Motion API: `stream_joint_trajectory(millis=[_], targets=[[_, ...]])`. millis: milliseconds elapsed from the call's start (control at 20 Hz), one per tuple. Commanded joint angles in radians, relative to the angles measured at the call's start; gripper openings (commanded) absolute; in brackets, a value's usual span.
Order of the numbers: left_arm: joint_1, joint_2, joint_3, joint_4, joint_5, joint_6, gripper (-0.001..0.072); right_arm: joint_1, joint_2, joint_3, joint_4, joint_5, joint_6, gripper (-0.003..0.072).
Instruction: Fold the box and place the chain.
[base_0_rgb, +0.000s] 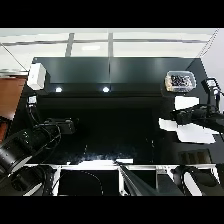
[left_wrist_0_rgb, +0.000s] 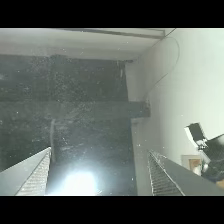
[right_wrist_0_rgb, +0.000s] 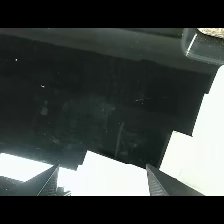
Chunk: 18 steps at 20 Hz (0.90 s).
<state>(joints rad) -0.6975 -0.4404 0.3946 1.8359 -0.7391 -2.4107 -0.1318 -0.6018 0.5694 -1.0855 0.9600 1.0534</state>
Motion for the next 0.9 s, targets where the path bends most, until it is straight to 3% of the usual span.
stream_joint_trajectory(millis=[0, 550, 650, 850], targets=[[0.001, 0.001, 0.0, -0.013, 0.0, 0.001, 0.0703, 0.001, 0.0, 0.0, 0.0, 0.0, 0.0, 0.0631], [0.001, 0.0, -0.001, -0.01, 0.013, 0.001, 0.0703, 0.001, 0.0, 0.0, 0.0, -0.002, 0.0, 0.0632], [0.002, -0.011, -0.001, 0.077, 0.065, 0.002, 0.0703, 0.001, 0.0, 0.0, 0.004, -0.002, 0.0, 0.0632], [0.04, -0.056, 0.0, 0.225, 0.188, 0.002, 0.0703, 0.001, 0.0, 0.0, 0.048, -0.193, 0.0, 0.0632]])
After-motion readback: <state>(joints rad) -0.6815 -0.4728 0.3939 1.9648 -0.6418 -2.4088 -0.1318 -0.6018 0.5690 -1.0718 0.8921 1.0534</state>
